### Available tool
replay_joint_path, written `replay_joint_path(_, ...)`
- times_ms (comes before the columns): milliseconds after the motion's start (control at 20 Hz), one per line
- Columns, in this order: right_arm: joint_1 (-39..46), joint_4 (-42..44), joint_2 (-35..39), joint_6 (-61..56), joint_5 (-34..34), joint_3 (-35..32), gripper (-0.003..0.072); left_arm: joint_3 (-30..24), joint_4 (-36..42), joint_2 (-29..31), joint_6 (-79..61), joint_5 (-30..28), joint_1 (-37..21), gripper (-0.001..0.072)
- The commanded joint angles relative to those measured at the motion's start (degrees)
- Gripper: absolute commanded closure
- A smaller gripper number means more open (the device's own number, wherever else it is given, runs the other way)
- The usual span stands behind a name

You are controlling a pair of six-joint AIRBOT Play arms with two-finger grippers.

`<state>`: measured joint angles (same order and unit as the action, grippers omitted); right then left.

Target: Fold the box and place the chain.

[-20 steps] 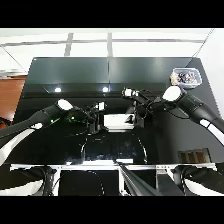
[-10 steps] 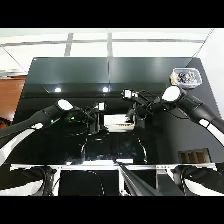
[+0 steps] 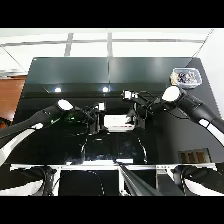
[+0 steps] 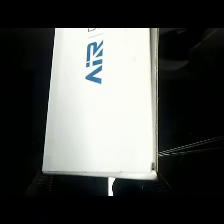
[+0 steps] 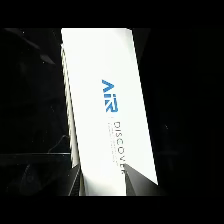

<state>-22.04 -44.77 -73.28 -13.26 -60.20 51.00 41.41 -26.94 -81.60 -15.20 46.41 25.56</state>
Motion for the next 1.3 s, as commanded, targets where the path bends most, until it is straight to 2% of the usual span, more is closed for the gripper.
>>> replay_joint_path(0,-0.07,0.07,-0.07,-0.02,-0.55,-0.02,0.0353,0.02,0.00,0.00,0.00,-0.07,0.04,0.0248)
replay_joint_path(650,-1.29,-3.52,-0.59,-4.09,0.46,-1.14,0.0354,0.02,0.00,0.00,0.00,-0.07,0.04,0.0248)
replay_joint_path(850,-1.22,1.38,2.27,-4.63,0.15,-1.07,0.0354,0.02,0.00,0.00,0.00,-0.04,0.04,0.0248)
replay_joint_path(950,-0.87,3.04,5.20,-8.26,-0.11,-1.07,0.0355,0.02,0.00,0.00,0.00,-0.07,0.04,0.0248)
replay_joint_path(1050,0.83,4.13,7.98,-18.43,-0.83,-1.07,0.0355,0.02,0.00,0.00,0.00,-0.07,0.04,0.0248)
replay_joint_path(1100,2.69,4.35,8.87,-23.52,-3.02,-1.07,0.0373,0.02,0.00,0.00,0.00,-0.04,0.04,0.0248)
replay_joint_path(1200,6.73,4.44,8.96,-31.45,-9.09,-2.08,0.0680,0.02,0.00,0.00,0.00,-0.07,0.04,0.0248)
replay_joint_path(1250,8.41,6.23,8.94,-34.12,-10.12,-4.07,0.0669,0.02,0.00,0.00,0.00,-0.04,0.04,0.0248)
